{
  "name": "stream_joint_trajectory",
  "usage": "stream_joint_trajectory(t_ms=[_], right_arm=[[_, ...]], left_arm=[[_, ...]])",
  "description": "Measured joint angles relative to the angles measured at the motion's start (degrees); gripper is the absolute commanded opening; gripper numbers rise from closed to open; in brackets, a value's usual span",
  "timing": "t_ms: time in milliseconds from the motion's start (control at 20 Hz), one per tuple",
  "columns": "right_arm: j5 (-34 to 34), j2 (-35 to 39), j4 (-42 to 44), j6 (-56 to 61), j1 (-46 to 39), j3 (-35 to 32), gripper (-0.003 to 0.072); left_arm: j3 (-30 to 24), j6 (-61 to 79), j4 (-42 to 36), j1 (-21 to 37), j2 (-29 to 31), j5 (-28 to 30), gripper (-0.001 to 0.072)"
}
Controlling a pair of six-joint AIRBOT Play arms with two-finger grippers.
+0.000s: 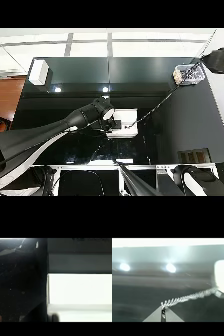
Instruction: Fold the box and place the chain.
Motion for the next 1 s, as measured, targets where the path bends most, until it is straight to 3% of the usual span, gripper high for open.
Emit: stream_joint_trajectory(t_ms=[250,650,1000], right_arm=[[1.6,5.5,8.8,-0.2,5.6,-0.2,0.0024],[-0.9,6.9,22.0,-2.8,13.5,-0.2,0.0025],[1.6,6.8,23.9,-3.3,14.6,-2.2,0.0025]], left_arm=[[0.0,0.0,0.0,0.0,0.0,0.0,0.0028],[0.0,0.0,0.0,0.0,0.0,0.0,0.0028],[0.0,0.0,0.0,0.0,0.0,0.0,0.0028]])
